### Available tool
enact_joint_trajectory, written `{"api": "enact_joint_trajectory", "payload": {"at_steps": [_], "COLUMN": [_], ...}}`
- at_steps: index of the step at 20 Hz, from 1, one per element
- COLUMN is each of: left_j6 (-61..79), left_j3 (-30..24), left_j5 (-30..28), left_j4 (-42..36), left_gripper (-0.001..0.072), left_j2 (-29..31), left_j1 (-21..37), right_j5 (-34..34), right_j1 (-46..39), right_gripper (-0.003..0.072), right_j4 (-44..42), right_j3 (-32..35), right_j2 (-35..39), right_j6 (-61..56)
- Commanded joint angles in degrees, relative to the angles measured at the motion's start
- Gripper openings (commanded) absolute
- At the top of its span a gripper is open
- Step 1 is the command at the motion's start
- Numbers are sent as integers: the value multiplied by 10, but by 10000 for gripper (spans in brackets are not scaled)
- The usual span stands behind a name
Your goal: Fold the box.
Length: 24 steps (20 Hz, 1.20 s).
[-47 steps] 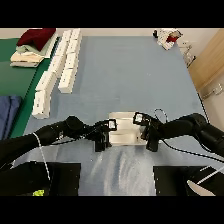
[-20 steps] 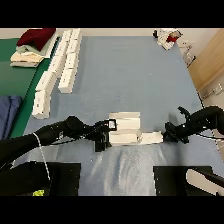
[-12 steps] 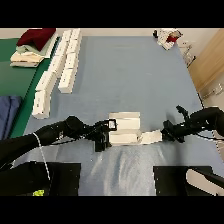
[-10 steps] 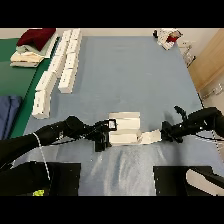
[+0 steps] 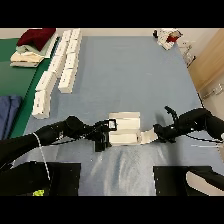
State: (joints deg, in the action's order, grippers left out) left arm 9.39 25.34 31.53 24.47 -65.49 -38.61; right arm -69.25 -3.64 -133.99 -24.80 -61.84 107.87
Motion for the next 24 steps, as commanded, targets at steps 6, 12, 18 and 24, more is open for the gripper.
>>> {"api": "enact_joint_trajectory", "payload": {"at_steps": [6,12,18,24], "left_j6": [0,0,0,0], "left_j3": [0,0,0,0], "left_j5": [0,0,0,0], "left_j4": [0,0,0,0], "left_gripper": [470,470,470,470], "left_j2": [0,0,0,0], "left_j1": [0,0,0,0], "right_j5": [-21,-2,85,106], "right_j1": [10,95,210,336], "right_gripper": [237,458,448,447], "right_j4": [-22,-28,71,244], "right_j3": [-39,-61,-71,-122], "right_j2": [55,62,62,51], "right_j6": [-1,-1,-108,-287]}}
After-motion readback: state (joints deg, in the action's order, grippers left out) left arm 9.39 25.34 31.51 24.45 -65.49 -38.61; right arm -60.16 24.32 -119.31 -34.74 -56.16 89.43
